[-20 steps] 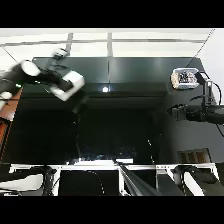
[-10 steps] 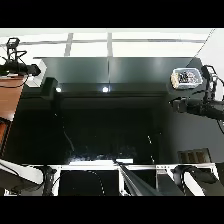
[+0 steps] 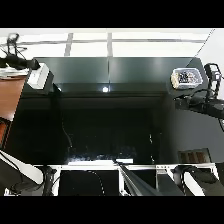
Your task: Fold the box and place the chain.
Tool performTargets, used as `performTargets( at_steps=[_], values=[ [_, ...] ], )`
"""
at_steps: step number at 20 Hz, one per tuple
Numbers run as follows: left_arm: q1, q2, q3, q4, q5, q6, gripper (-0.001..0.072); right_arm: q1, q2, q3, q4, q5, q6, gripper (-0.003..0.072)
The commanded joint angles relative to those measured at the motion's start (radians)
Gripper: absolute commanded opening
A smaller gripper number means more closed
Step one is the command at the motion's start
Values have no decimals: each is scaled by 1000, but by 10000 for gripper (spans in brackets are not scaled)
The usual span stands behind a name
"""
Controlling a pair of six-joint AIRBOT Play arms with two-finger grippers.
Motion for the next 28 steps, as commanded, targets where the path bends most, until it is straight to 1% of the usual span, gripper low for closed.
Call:
performTargets(
  at_steps=[1, 2, 3, 4, 5, 6, 7, 8, 9, 10, 11, 13, 15, 16, 17, 18, 19, 20, 22, 23, 25, 28],
  values=[
    [-1, 43, 195, 43, -230, -263, 677, -1, 2, 48, -75, -23, 10, 8],
    [-1, 77, 212, 60, -283, -335, 458, -1, 2, 89, -104, -32, 10, 9],
    [-1, 129, 189, 69, -328, -362, 56, -1, 2, 141, -132, -42, 10, 9],
    [-5, 183, 143, 66, -347, -351, 22, -1, 2, 192, -148, -50, 10, 9],
    [-15, 250, 75, 67, -351, -351, 21, -1, 2, 245, -151, -53, 10, 9],
    [-31, 317, -2, 66, -333, -351, 20, -1, 2, 288, -151, -52, 10, 9],
    [-59, 400, -99, 66, -292, -352, 20, -1, 2, 322, -144, -52, 11, 9],
    [-95, 486, -207, 66, -230, -351, 20, -1, 4, 336, -135, -52, 32, 9],
    [-143, 591, -343, 66, -143, -351, 21, 0, 5, 333, -104, -46, 25, 8],
    [-195, 694, -485, 66, -50, -347, 21, 20, 22, 309, 6, -53, -154, 7],
    [-255, 811, -650, 66, 37, -347, 21, 45, 46, 269, 90, -84, -279, 6],
    [-368, 1030, -979, 82, 162, -344, 20, 53, 78, 154, 70, -175, -234, 6],
    [-435, 1220, -1260, 83, 250, -346, 21, 26, 79, 2, 52, -228, -171, 8],
    [-441, 1294, -1357, 77, 257, -350, 21, 11, 79, -69, 51, -237, -169, 8],
    [-441, 1364, -1429, 82, 234, -349, 20, -6, 80, -122, 51, -237, -169, 8],
    [-440, 1419, -1472, 112, 209, -352, 20, -19, 80, -140, 51, -228, -169, 9],
    [-436, 1470, -1494, 140, 191, -356, 21, -27, 80, -141, 51, -226, -170, 10],
    [-431, 1505, -1497, 161, 190, -355, 22, -32, 80, -141, 50, -229, -171, 10],
    [-422, 1570, -1497, 178, 220, -352, 24, -32, 80, -141, 44, -226, -171, 10],
    [-421, 1597, -1497, 177, 203, -353, 25, -32, 80, -141, 43, -226, -171, 10],
    [-422, 1637, -1498, 177, 190, -353, 25, -32, 80, -141, 43, -226, -171, 10],
    [-422, 1654, -1498, 177, 190, -353, 25, -32, 80, -141, 43, -226, -171, 10]
  ],
)
